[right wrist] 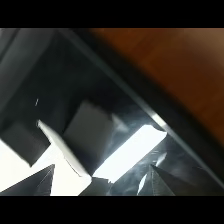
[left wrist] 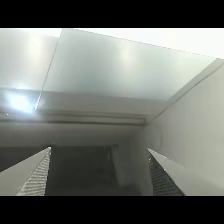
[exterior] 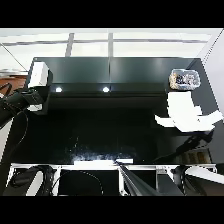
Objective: Fold the box and place the chain.
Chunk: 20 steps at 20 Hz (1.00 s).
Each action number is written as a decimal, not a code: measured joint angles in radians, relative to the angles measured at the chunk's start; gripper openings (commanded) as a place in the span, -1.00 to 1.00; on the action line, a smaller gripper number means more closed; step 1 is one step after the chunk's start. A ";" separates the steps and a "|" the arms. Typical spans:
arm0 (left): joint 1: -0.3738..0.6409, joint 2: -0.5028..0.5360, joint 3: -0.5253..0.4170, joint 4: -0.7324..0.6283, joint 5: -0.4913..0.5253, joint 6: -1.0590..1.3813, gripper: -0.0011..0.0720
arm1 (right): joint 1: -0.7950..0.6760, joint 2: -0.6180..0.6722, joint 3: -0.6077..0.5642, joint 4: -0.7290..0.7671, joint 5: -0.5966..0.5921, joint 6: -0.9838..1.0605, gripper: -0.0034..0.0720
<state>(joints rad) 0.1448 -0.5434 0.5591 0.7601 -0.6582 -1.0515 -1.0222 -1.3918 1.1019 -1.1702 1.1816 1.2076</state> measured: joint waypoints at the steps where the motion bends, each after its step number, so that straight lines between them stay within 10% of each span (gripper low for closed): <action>1: 0.000 0.000 0.000 -0.003 -0.010 -0.002 0.95 | -0.021 -0.045 0.012 0.061 0.044 -0.084 0.81; 9: 0.000 0.000 0.000 -0.016 -0.042 -0.002 0.95 | 0.003 -0.251 0.042 0.236 0.198 -0.364 0.81; 11: 0.000 0.000 0.000 -0.016 -0.046 -0.001 0.95 | 0.010 -0.263 0.043 0.225 0.204 -0.378 -0.07; 13: 0.000 0.000 0.000 -0.016 -0.046 -0.001 0.95 | 0.015 -0.269 0.043 0.230 0.217 -0.387 -0.16; 14: 0.000 0.000 0.000 -0.016 -0.046 0.000 0.95 | 0.016 -0.271 0.043 0.232 0.222 -0.390 -0.83; 20: 0.000 0.000 0.000 -0.014 -0.046 0.000 0.95 | 0.019 -0.264 0.043 0.303 0.324 -0.420 -0.82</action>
<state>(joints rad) 0.1448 -0.5434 0.5591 0.7464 -0.7040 -1.0515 -1.0031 -1.6554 1.1454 -0.8677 1.5055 0.7879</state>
